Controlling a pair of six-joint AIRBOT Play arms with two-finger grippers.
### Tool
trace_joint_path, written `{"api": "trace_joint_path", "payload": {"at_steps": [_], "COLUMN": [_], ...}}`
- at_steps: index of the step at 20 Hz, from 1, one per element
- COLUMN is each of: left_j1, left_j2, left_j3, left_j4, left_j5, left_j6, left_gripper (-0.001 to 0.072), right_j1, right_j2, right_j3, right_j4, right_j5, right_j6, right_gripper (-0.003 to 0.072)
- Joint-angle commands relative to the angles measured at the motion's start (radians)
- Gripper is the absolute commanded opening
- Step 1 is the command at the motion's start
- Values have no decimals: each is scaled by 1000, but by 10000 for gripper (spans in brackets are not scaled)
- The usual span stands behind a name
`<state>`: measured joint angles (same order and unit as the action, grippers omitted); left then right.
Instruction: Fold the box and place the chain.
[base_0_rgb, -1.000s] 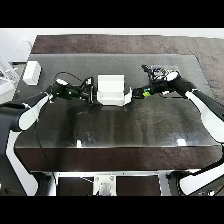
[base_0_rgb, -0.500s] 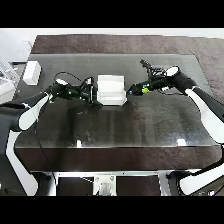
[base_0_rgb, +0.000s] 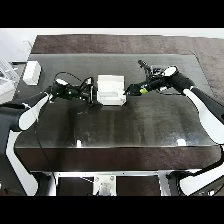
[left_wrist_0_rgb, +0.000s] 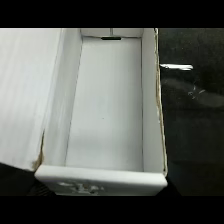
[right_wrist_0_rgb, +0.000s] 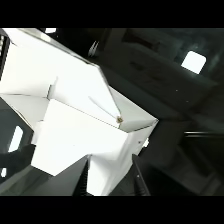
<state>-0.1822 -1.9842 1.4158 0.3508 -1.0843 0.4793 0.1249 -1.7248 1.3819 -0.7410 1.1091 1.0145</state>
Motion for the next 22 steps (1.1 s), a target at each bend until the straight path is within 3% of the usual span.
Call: {"api": "trace_joint_path", "payload": {"at_steps": [1,9,22], "left_j1": [0,0,0], "left_j2": [1,1,1], "left_j3": [0,0,0], "left_j4": [0,0,0], "left_j5": [0,-2,-5], "left_j6": [0,0,0], "left_gripper": [558,558,558], "right_j1": [17,32,141], "right_j2": [-2,-5,-7], "right_j3": [1,5,65], "right_j4": [-3,-23,-272], "right_j5": [-1,-16,-73], "right_j6": [0,5,320], "right_gripper": [385,385,386]}}
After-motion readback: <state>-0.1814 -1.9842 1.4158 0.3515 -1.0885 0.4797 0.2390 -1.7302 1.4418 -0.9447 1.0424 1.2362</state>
